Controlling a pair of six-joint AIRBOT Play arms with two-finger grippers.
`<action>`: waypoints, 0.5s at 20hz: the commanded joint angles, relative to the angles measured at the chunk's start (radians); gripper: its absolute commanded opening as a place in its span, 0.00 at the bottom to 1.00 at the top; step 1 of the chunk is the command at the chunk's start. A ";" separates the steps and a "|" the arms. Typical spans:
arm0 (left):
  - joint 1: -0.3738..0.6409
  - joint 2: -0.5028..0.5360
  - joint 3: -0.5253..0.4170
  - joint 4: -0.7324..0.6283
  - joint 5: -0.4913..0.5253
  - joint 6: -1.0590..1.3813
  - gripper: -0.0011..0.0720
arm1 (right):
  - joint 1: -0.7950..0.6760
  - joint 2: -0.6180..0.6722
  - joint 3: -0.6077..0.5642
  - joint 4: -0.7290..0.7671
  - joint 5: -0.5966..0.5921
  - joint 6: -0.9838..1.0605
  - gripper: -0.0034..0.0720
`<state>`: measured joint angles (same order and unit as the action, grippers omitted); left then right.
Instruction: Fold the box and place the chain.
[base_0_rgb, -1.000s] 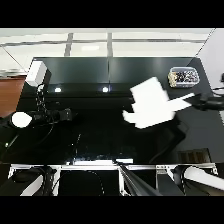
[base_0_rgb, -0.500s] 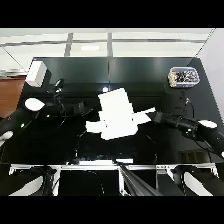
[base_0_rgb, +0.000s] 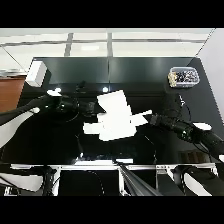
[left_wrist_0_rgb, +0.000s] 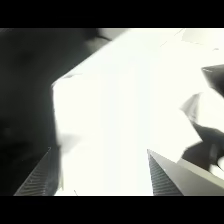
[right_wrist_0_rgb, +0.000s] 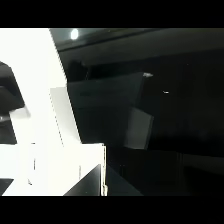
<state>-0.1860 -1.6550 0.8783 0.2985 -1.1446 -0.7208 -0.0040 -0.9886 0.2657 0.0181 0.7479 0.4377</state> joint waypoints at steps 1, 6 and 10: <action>-0.007 -0.113 0.068 -0.053 -0.138 0.078 0.98 | 0.004 0.000 -0.001 0.001 0.011 -0.001 0.07; -0.035 -0.119 0.158 0.095 -0.179 0.079 0.95 | 0.004 0.000 -0.001 0.001 0.019 0.000 0.07; -0.041 -0.119 0.196 0.189 -0.285 0.128 0.35 | 0.004 0.000 -0.001 0.001 0.019 0.002 0.07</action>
<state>-0.2218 -1.7695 1.0443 0.4168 -1.3487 -0.6342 -0.0010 -0.9886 0.2646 0.0177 0.7658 0.4374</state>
